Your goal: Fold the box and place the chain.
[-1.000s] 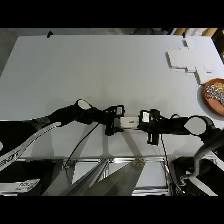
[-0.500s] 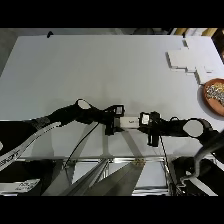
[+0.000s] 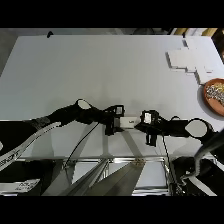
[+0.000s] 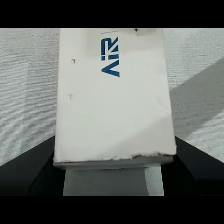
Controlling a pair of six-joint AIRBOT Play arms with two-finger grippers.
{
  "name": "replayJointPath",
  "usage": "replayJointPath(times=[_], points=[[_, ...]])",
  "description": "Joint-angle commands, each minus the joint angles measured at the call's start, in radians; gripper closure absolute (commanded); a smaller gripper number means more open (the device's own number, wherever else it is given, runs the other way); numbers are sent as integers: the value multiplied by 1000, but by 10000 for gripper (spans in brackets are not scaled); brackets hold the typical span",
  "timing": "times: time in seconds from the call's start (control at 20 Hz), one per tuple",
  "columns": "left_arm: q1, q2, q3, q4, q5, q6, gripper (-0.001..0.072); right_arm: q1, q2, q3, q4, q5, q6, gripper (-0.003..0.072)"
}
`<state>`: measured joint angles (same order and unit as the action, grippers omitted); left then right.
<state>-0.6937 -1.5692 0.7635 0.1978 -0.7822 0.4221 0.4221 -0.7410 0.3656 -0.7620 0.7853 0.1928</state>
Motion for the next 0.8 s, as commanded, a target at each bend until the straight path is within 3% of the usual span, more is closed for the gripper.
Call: replayJointPath(times=[0.0,0.75], points=[[0,1,0,0,0,0,397,0,-24,0,-57,-55,63,671],[0,1,0,0,0,0,397,0,-127,0,-69,2,65,672]])
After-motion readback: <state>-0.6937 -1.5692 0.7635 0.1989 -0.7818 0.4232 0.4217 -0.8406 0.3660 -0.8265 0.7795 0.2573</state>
